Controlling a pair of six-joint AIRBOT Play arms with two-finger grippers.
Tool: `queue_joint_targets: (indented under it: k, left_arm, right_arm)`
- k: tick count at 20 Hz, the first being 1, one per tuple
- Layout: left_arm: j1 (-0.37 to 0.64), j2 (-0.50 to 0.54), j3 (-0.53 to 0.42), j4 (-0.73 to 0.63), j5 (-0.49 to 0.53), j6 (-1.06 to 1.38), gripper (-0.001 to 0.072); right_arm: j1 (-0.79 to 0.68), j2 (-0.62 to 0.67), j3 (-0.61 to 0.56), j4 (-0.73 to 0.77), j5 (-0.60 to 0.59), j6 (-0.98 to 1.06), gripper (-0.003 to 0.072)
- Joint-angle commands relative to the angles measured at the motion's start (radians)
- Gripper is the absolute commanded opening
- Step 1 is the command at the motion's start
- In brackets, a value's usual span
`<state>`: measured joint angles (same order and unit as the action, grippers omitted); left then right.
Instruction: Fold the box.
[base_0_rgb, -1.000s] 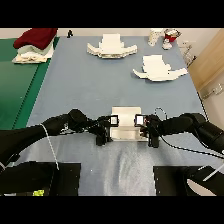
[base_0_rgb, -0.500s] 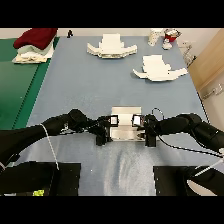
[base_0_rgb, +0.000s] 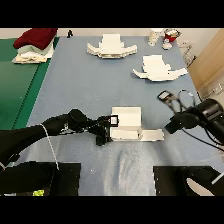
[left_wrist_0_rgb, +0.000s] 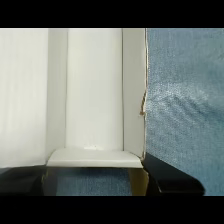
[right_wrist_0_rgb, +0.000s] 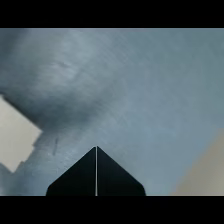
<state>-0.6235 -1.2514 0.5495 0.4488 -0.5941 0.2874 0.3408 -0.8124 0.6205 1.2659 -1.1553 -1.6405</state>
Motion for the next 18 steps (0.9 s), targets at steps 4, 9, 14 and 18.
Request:
queue_joint_targets:
  k: [4,9,14,18]
  left_arm:
    - [0.0,0.0,0.001,0.0,0.0,0.0,0.052]
    - [0.0,0.0,0.001,0.0,0.0,0.0,0.052]
    - [0.0,0.0,0.001,0.0,0.0,0.0,0.052]
    - [0.0,0.0,0.001,0.0,0.0,0.0,0.052]
  right_arm:
    - [-0.476,-0.156,-0.019,0.672,-0.005,0.036,0.0004]
    - [-0.472,-0.278,-0.085,0.851,0.0,-0.067,0.0004]
    - [-0.342,-0.266,-0.096,0.969,0.001,-0.108,0.0004]
    - [-0.248,-0.235,-0.093,0.983,0.008,-0.107,0.0006]
